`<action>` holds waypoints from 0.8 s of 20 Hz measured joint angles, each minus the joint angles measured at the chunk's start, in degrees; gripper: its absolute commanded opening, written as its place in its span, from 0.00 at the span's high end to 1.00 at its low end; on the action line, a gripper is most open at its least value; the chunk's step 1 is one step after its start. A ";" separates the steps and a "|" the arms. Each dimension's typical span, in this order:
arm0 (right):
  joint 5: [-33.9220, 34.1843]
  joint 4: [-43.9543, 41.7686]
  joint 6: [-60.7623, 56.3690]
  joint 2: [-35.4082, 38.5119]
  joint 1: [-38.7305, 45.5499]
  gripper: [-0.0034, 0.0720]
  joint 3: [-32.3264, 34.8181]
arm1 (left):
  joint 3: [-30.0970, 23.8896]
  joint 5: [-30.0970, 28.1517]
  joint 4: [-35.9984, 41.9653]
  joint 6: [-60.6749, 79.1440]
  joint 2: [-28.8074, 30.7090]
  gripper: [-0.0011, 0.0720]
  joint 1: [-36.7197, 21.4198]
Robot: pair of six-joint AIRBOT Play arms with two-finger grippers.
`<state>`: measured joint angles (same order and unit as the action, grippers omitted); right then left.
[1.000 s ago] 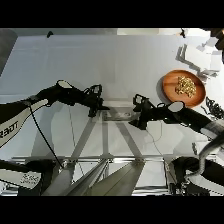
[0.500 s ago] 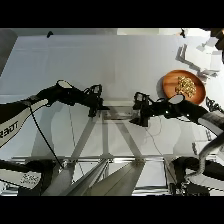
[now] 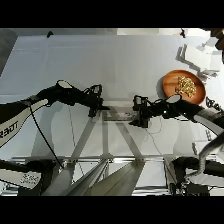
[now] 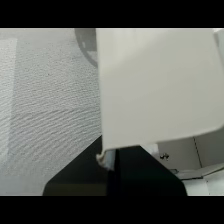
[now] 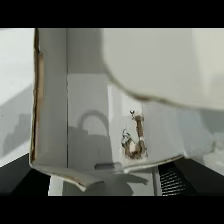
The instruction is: Fold the box and place the chain.
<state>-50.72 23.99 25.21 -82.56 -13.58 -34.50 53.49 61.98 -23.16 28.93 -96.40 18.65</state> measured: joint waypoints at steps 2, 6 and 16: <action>-0.26 -1.79 0.37 -0.83 0.00 0.09 -0.13 | 0.00 0.00 0.00 0.00 0.00 0.97 0.00; -0.61 -3.48 0.98 -1.53 0.00 0.09 -0.26 | 0.00 0.00 0.00 0.00 0.00 0.97 0.00; -0.66 -1.88 1.42 -1.73 -1.75 0.11 -0.44 | 0.00 0.04 -0.02 0.00 0.00 0.97 0.00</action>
<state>-51.37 22.11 26.63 -84.29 -15.33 -34.94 53.49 62.02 -23.18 28.93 -96.40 18.65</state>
